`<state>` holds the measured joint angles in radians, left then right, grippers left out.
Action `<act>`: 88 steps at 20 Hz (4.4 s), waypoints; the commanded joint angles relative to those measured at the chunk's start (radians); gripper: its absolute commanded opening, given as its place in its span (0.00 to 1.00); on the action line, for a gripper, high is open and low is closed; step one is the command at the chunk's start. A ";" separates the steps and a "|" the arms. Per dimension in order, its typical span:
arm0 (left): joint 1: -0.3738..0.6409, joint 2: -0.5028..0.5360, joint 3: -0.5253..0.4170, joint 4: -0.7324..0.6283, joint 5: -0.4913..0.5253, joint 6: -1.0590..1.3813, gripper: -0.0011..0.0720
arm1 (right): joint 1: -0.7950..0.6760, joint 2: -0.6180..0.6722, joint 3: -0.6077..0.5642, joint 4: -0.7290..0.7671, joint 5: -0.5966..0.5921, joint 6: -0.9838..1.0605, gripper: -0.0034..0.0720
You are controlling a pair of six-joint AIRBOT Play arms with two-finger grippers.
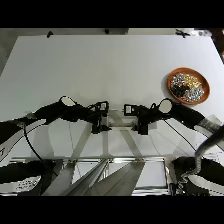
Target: Fold the box and place the chain.
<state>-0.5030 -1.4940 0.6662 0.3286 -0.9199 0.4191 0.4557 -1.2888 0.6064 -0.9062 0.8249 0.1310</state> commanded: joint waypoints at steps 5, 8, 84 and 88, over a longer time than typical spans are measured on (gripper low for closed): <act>-0.002 0.000 -0.001 0.000 0.001 0.000 0.30 | 0.000 0.001 0.000 0.001 0.000 0.002 0.59; -0.002 0.000 -0.001 0.000 0.001 0.000 0.30 | 0.000 0.001 0.000 0.002 0.001 0.002 0.59; -0.002 0.000 0.000 -0.007 0.086 -0.117 0.03 | -0.049 -0.006 0.001 0.391 -0.233 0.342 0.06; -0.002 0.000 0.000 -0.007 0.086 -0.117 0.03 | -0.048 0.006 0.002 0.392 -0.211 0.343 0.06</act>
<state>-0.5041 -1.4929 0.6662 0.3237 -0.8326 0.3027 0.4061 -1.2823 0.6075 -0.5060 0.5827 0.4561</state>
